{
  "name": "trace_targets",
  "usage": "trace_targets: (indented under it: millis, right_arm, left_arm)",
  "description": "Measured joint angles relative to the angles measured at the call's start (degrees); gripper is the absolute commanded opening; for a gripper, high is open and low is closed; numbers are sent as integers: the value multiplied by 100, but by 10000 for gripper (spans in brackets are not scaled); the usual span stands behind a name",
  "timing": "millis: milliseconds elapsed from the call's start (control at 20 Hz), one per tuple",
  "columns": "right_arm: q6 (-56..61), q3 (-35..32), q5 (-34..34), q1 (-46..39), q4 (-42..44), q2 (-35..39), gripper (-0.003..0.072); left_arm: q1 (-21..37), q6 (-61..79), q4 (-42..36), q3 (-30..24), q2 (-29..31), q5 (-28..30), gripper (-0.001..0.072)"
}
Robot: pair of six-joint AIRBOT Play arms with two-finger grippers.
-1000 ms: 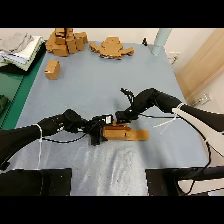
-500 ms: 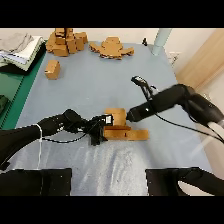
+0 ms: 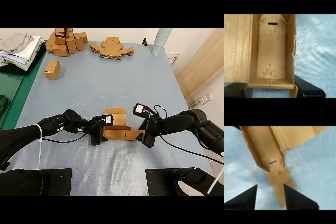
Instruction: Fold the box.
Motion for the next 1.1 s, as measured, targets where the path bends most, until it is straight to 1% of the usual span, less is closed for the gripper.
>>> trace_targets:
  millis: [150,350,400,450,500,550,600,650,800,900,950,1000,1050,1100]
  right_arm:
    - [-992,-83,472,0,81,-289,512]
    - [-1996,-120,946,2,531,-658,511]
    - [-2203,-125,1019,2,671,-737,473]
    - [-2385,-129,1069,2,800,-793,402]
    - [-2555,-131,1099,2,942,-841,349]
    - [-2708,-131,1126,13,1078,-874,339]
    - [-2824,-131,1145,33,1169,-896,268]
    - [-2909,-133,1165,63,1246,-916,234]
    - [-3075,-131,1241,157,1414,-1025,232]
    - [-3132,-131,1327,219,1478,-1128,238]
    - [-3147,-133,1384,258,1510,-1176,253]
    - [-3169,-133,1449,299,1530,-1220,416]
    - [-3174,-131,1495,339,1554,-1263,548]
    - [-3189,-131,1534,367,1561,-1300,548]
  left_arm:
    - [0,0,0,0,0,0,424]
    - [0,0,0,0,0,2,424]
    - [0,0,0,0,0,0,424]
    - [0,-2,0,0,0,0,424]
    - [0,0,0,0,0,0,424]
    - [0,-2,0,0,0,0,424]
    - [0,-2,0,0,0,0,424]
    - [0,0,0,0,0,0,424]
    - [0,-2,0,0,0,0,424]
    - [0,-2,2,0,0,0,424]
    - [0,0,2,0,0,0,424]
    - [0,-2,2,0,0,0,424]
    - [0,0,2,0,0,0,424]
    - [0,-2,2,0,0,2,424]
